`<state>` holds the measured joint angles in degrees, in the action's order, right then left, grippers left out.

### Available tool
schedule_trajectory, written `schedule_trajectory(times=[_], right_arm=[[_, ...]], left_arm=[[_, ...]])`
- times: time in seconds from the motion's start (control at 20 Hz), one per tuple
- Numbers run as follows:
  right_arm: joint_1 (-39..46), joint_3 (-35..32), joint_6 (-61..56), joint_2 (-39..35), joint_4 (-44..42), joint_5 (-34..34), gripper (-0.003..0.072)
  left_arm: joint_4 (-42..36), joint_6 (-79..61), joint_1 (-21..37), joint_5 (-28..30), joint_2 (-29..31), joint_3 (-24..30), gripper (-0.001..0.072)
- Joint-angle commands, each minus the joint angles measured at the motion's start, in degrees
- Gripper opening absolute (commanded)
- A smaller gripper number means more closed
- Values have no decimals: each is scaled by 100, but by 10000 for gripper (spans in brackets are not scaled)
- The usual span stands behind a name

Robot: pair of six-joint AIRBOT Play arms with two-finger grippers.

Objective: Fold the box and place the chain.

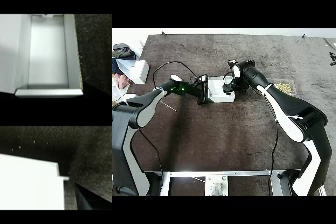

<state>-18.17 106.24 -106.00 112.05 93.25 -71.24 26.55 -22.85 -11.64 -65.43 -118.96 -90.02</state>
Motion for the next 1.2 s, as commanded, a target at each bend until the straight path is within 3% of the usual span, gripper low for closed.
schedule_trajectory(times=[0.0, 0.15, 0.2, 0.25, 0.3, 0.55, 0.7, 0.85, 1.05, 1.15], right_arm=[[-35, 0, 420, -184, -2, -144, 576], [-35, -164, 1005, -605, 28, -214, 574], [-22, -297, 1169, -822, 70, -35, 535], [17, -518, 1239, -1102, 136, 190, 288], [103, -776, 1237, -1405, 195, 369, 164], [1276, -2295, 1211, -2686, 188, 1110, 179], [2199, -2848, 1217, -2894, 116, 1563, 179], [2868, -2896, 1532, -2697, -225, 1766, 179], [3158, -2671, 2271, -2076, -778, 1840, 183], [3169, -2463, 2500, -1735, -916, 1657, 283]], left_arm=[[0, 7, 2, 4, -4, 2, 352], [0, 7, 2, 4, -4, 2, 352], [0, 7, 2, 2, -4, 2, 352], [-2, 7, 2, 0, -4, 2, 352], [0, 7, 2, 7, -4, 2, 352], [0, 7, 2, 4, -4, 2, 352], [0, 7, 2, 4, -4, 2, 353], [0, 7, 2, 4, -4, 2, 352], [0, 7, 2, 4, -4, 2, 352], [0, 7, 4, 4, -4, 2, 352]])
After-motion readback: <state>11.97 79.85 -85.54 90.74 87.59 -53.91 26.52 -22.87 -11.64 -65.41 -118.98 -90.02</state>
